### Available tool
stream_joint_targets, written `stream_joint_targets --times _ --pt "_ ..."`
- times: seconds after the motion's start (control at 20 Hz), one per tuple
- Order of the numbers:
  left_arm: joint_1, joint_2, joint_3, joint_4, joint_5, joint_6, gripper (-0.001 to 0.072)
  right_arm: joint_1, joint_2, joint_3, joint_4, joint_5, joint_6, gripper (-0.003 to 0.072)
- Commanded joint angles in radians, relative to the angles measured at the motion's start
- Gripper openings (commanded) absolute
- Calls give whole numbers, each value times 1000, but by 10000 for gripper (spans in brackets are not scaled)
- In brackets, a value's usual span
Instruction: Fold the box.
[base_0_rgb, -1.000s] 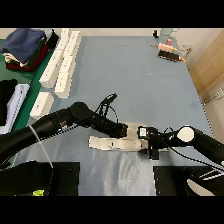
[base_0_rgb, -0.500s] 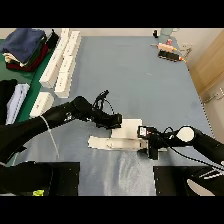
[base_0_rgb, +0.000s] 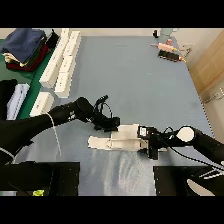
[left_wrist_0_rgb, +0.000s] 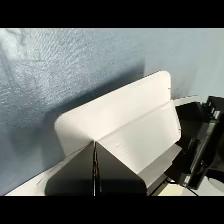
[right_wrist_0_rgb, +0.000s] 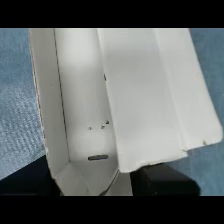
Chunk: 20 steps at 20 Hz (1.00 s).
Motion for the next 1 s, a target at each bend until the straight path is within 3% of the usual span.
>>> stream_joint_targets --times 0.0,0.15,0.45,0.6,0.75,0.8,0.85,0.9,0.95 --pt "45 47 24 6 -20 74 14 1 1 1 0 1 0 471" --pt "112 173 32 42 -51 121 14 1 1 1 0 1 0 471" --pt "121 425 -4 371 -214 187 13 1 1 1 0 1 0 471" --pt "99 553 -86 383 -282 370 14 1 1 1 1 1 0 471" --pt "45 646 -166 384 -276 534 17 1 1 1 0 1 0 471" --pt "27 656 -181 384 -277 574 154 1 1 1 0 1 0 471" --pt "10 656 -189 385 -272 603 491 1 1 1 0 1 0 471" --pt "-6 653 -196 388 -255 619 596 1 1 1 1 1 0 471" --pt "-20 652 -201 397 -240 659 596 1 1 1 1 1 0 471"
